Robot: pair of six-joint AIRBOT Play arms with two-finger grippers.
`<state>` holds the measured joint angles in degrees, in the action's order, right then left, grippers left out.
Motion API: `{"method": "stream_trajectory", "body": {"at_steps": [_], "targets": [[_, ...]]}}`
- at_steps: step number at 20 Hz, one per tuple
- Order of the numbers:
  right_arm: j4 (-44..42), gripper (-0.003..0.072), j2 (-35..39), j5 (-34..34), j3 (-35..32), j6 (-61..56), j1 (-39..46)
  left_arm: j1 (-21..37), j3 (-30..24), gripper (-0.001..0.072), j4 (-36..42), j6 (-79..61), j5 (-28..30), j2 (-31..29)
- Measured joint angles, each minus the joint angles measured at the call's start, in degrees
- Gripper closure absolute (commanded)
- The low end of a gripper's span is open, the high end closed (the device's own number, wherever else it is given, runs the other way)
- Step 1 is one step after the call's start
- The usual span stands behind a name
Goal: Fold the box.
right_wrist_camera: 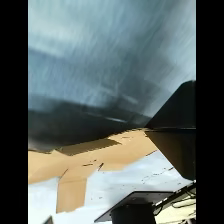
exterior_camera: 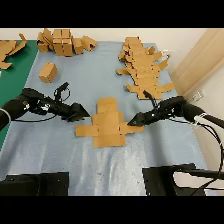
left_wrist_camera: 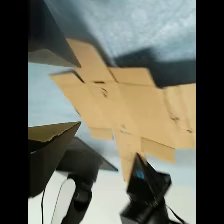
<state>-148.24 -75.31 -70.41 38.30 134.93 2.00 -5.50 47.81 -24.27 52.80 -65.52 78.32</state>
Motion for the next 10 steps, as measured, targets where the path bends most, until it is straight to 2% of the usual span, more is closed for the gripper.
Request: {"method": "stream_trajectory", "body": {"at_steps": [6,10], "targets": [[-3.6,0.0685,0.0,6.1,-3.7,7.2,-8.6,0.8,5.6,0.0158,5.0,-5.0,-1.7,11.1],[-3.9,0.0684,0.0,8.5,-4.3,8.5,-10.9,0.8,7.2,0.0173,5.7,-7.2,-2.1,15.5]]}}
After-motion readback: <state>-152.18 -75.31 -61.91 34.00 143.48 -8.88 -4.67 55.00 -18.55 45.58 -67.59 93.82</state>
